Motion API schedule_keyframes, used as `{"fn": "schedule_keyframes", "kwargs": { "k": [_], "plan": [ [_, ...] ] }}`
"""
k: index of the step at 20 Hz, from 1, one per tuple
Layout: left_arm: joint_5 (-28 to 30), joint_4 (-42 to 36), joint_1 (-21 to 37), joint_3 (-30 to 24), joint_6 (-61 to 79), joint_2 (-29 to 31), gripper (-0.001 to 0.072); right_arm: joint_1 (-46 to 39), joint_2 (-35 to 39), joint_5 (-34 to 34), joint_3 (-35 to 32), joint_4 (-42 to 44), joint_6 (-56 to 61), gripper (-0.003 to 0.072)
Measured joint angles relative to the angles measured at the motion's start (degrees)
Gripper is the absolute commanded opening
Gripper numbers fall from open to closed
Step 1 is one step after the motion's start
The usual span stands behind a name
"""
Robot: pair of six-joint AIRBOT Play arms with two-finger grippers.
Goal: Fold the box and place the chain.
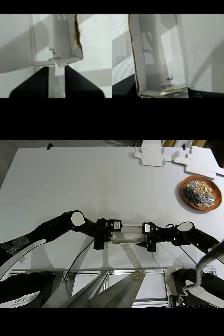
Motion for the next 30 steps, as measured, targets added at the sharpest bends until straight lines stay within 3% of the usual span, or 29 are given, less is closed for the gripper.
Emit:
{"fn": "schedule_keyframes", "kwargs": {
  "k": [8, 10, 11, 13, 19, 20, 21, 22, 26, 30],
  "plan": [
    [4.33, -4.50, -2.21, 0.00, 0.17, -1.16, 0.0087, 0.00, 0.00, 0.02, 0.00, 0.00, 0.02, 0.0403],
    [5.27, -5.66, -2.95, 0.00, 0.20, -1.79, 0.0254, 0.00, 0.00, 0.02, 0.00, 0.00, 0.02, 0.0403],
    [5.77, -6.08, -3.19, 0.00, 0.15, -1.95, 0.0292, 0.00, 0.00, 0.02, 0.00, 0.00, 0.02, 0.0403],
    [5.86, -6.32, -3.48, 0.00, -0.72, -2.03, 0.0291, 0.00, 0.00, 0.02, 0.00, 0.00, 0.00, 0.0403],
    [2.91, -3.34, -2.45, 0.00, -9.81, 2.32, 0.0246, 0.00, 0.02, 0.02, 0.00, 0.00, 0.00, 0.0403],
    [1.57, -2.10, -1.95, 0.00, -12.87, 3.89, 0.0175, 0.00, 0.02, 0.02, 0.00, -0.02, 0.00, 0.0403],
    [-0.26, -0.37, -1.18, 0.00, -17.22, 5.84, 0.0053, 0.00, 0.00, 0.00, 0.00, -0.02, 0.00, 0.0403],
    [-1.64, 1.53, -0.28, 0.00, -22.01, 7.72, 0.0022, 0.00, 0.00, 0.00, 0.00, 0.00, 0.00, 0.0403],
    [-5.81, 11.67, 4.85, -0.26, -47.80, 15.04, 0.0022, 0.00, 0.00, 0.00, 0.00, 0.00, 0.00, 0.0403],
    [-4.35, 17.73, 9.70, -4.39, -70.75, 17.25, 0.0005, 0.00, 0.00, 0.00, 0.00, 0.00, 0.00, 0.0403]
  ]
}}
